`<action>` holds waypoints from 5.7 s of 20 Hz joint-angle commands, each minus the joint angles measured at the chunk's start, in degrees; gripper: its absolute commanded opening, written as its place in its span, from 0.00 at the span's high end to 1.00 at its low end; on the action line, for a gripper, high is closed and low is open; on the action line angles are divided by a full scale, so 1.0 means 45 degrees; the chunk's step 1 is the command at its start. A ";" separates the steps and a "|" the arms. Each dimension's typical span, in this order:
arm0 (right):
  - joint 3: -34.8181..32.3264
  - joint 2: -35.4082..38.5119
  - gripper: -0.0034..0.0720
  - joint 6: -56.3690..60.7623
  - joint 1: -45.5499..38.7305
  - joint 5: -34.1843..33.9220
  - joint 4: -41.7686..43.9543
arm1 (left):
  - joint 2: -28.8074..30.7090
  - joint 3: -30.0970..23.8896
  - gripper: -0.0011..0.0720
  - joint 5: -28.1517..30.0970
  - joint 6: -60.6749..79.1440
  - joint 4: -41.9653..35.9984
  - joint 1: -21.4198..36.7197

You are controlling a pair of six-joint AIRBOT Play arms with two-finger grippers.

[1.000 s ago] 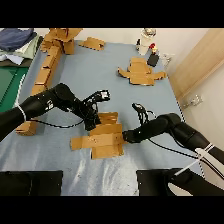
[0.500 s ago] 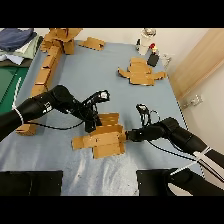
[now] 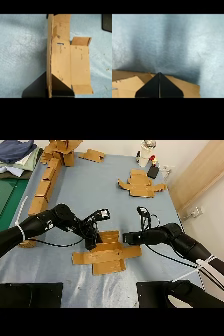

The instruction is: Fold the box.

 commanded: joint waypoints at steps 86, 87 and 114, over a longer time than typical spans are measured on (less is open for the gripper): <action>-0.2642 0.1331 0.19 -0.1001 1.1356 0.0364 -0.9296 | 0.0165 -0.0243 0.97 -0.0495 0.0155 0.0685 -0.0704; -0.2637 0.1336 0.19 -0.1001 1.1366 0.0325 -0.9190 | 0.0165 -0.0243 0.97 -0.0495 0.0155 0.0685 -0.0704; -0.2001 0.1651 0.00 -0.0612 1.1128 -0.0151 -1.0200 | 0.0165 -0.0243 0.97 -0.0495 0.0155 0.0685 -0.0704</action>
